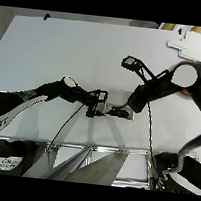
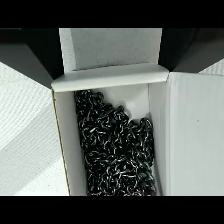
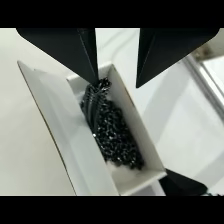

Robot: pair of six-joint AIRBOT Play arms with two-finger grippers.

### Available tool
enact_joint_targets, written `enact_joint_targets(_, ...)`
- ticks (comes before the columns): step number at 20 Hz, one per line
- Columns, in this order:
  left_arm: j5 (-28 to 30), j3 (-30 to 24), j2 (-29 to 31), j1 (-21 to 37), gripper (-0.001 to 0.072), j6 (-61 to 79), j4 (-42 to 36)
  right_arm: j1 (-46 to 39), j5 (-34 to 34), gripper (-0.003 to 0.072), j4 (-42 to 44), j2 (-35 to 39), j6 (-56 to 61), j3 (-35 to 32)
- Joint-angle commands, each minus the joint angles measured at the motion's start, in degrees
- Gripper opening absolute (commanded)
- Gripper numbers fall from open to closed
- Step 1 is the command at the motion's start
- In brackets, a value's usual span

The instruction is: Fold the box and place the chain.

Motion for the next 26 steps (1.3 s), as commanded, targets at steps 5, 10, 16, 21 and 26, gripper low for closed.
enact_joint_targets(5, 0.02, 0.04, 0.04, 0.04, 0.0207, 0.02, 0.02, 6.82, 0.35, 0.0014, -17.59, 0.48, 0.63, 0.09)
enact_joint_targets(10, 0.02, 0.04, 0.04, 0.04, 0.0207, 0.02, 0.02, 8.59, -3.80, 0.0060, -21.66, 4.92, -7.82, 0.09)
enact_joint_targets(16, 0.00, 0.04, 0.04, 0.04, 0.0207, 0.02, 0.02, 8.59, -0.63, 0.0264, -15.91, 5.44, -29.46, 0.09)
enact_joint_targets(21, 0.02, 0.04, 0.04, 0.04, 0.0207, 0.02, 0.02, 7.50, -9.05, 0.0050, -14.97, 5.40, -17.07, 0.09)
enact_joint_targets(26, 0.02, 0.04, 0.04, 0.04, 0.0207, 0.02, 0.02, 0.92, -24.33, 0.0060, -8.70, -0.28, -8.76, 0.09)
